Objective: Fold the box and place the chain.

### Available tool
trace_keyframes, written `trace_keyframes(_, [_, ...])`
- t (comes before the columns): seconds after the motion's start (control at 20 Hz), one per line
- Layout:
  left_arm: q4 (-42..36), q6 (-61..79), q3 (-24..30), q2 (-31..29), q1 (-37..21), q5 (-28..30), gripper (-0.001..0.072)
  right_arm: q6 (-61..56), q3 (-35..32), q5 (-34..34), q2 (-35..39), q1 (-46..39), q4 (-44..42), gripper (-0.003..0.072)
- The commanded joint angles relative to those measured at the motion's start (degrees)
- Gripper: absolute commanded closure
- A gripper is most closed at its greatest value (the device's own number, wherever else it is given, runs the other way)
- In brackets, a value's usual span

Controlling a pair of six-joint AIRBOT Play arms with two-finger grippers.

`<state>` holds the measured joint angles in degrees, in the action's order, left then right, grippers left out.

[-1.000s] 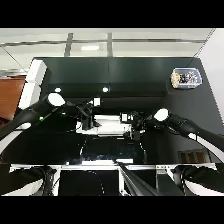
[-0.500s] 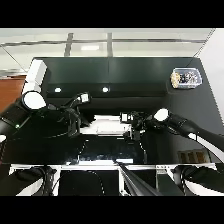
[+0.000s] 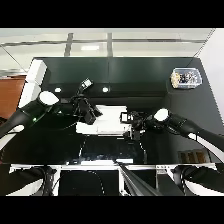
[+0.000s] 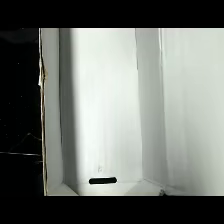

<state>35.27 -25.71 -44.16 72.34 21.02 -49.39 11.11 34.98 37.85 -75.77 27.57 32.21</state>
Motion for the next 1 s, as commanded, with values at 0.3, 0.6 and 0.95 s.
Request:
trace_keyframes(0.3, [3.21, -0.50, -0.09, 7.54, 0.33, -0.85, 0.0683, 0.00, 0.02, 0.02, -0.04, 0.04, -0.02, 0.0282])
trace_keyframes(0.6, [14.82, -6.38, -6.05, 0.85, -2.34, -3.72, 0.0686, 0.02, 0.02, 0.02, -0.04, 0.04, -0.02, 0.0282])
trace_keyframes(0.95, [15.45, 14.78, 5.68, -11.39, -7.21, -15.15, 0.0675, 0.00, 0.02, 0.02, -0.04, 0.04, 0.00, 0.0282])
